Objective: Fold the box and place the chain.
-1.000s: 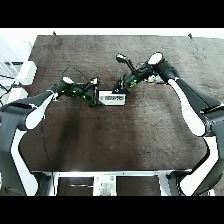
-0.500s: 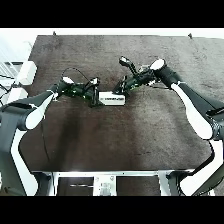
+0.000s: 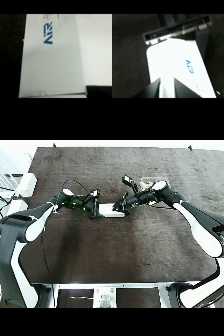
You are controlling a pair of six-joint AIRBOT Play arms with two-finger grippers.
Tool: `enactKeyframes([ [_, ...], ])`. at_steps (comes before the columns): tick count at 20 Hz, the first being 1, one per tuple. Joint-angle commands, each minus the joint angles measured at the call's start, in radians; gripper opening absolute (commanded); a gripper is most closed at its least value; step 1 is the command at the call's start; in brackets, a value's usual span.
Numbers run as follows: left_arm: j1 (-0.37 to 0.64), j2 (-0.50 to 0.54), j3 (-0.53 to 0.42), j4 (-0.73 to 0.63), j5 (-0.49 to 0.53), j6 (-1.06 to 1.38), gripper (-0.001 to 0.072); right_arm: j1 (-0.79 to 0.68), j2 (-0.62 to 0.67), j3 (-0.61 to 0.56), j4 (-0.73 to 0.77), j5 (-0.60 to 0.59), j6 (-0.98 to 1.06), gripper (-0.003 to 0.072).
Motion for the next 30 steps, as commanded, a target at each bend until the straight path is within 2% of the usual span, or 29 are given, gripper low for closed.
enactKeyframes([
  [1, 0.000, 0.000, 0.000, 0.000, 0.000, 0.000, 0.0530, 0.000, 0.012, -0.033, 0.016, -0.083, -0.045, 0.0297],
  [10, 0.000, 0.000, 0.000, 0.000, 0.000, 0.000, 0.0530, 0.001, 0.012, -0.018, 0.012, -0.090, -0.107, 0.0297],
  [11, 0.000, 0.000, 0.000, 0.000, 0.000, 0.000, 0.0530, 0.001, 0.012, -0.015, 0.010, -0.068, -0.115, 0.0302],
  [12, 0.000, 0.000, 0.000, 0.000, 0.000, 0.000, 0.0530, 0.001, 0.012, -0.010, 0.007, -0.037, -0.121, 0.0362],
  [13, 0.000, 0.000, 0.000, 0.000, 0.000, 0.000, 0.0530, 0.002, 0.012, -0.005, -0.006, -0.019, -0.120, 0.0377],
  [18, 0.000, 0.001, 0.000, 0.000, 0.000, 0.000, 0.0530, 0.002, 0.001, 0.002, -0.026, -0.014, -0.120, 0.0378],
  [30, 0.000, 0.001, 0.000, 0.000, 0.000, 0.000, 0.0530, 0.002, -0.032, 0.035, -0.068, -0.101, -0.125, 0.0378],
])
